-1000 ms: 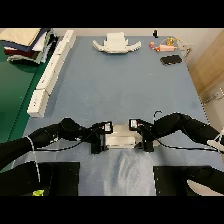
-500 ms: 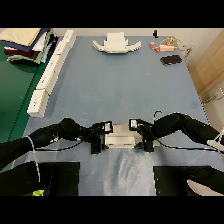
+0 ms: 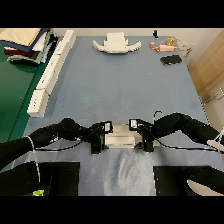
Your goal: Fold the box.
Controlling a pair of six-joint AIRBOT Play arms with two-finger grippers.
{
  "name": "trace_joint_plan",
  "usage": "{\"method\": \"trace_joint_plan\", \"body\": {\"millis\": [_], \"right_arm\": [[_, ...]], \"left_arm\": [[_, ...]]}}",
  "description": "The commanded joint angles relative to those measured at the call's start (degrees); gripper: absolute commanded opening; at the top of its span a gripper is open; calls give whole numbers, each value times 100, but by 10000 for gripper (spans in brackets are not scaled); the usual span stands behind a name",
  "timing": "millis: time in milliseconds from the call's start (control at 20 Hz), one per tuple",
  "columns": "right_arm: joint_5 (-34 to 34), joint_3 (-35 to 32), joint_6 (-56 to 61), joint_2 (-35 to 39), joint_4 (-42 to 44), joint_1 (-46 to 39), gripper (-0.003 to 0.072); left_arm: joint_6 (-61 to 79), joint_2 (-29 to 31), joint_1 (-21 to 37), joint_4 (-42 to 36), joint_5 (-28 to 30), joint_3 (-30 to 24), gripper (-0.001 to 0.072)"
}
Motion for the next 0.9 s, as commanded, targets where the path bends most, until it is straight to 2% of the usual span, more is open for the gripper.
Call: {"method": "trace_joint_plan", "body": {"millis": [0,450,500,550,850], "right_arm": [[2,-2,4,-2,4,2,510],[7,-2,13,-4,9,2,517],[7,-2,44,-2,4,2,576],[4,0,177,-2,-17,2,720],[-42,11,879,511,-739,2,716]], "left_arm": [[4,-4,-2,2,-17,4,445],[4,-4,0,2,-17,4,445],[4,-4,0,2,-17,4,445],[4,-4,0,2,-17,4,444],[4,-4,0,2,-13,4,444]]}}
